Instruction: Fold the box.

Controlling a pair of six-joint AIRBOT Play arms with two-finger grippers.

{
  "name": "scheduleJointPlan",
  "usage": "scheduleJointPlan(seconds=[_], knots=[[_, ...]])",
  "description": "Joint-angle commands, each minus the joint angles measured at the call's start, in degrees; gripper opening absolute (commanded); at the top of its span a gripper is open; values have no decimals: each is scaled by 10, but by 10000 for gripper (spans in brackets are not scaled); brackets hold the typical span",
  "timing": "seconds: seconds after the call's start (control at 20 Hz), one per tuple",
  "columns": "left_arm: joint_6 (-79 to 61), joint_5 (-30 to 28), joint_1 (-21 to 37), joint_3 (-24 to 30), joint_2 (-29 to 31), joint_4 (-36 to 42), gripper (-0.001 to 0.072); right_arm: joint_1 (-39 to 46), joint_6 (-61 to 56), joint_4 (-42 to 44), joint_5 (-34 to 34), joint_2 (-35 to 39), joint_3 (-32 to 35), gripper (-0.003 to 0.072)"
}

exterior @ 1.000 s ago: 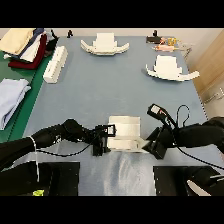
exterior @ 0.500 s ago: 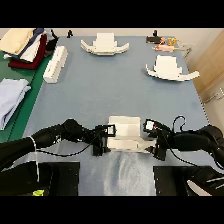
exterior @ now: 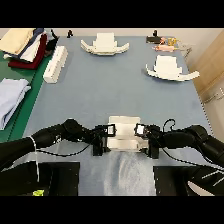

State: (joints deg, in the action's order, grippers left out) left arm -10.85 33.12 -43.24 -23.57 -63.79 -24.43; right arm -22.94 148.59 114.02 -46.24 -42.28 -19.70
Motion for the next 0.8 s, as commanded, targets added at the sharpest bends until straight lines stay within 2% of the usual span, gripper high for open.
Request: scheduleJointPlan(seconds=[0.0,0.05,0.15,0.3,0.45,0.5,0.75], knots=[[0,0,0,-1,0,0,518,-8,6,3,29,-10,0,550],[0,0,0,-1,0,0,518,-11,6,3,27,-10,0,397],[0,0,0,-1,0,0,518,-14,6,12,27,-10,0,335],[0,0,0,-1,0,0,518,-19,6,33,25,-10,0,183],[0,0,0,-1,0,0,518,-19,6,46,25,-10,0,61],[0,0,0,-1,0,0,518,-19,6,48,26,-10,0,33],[0,0,0,-1,0,0,518,-18,6,62,29,-10,0,43]])
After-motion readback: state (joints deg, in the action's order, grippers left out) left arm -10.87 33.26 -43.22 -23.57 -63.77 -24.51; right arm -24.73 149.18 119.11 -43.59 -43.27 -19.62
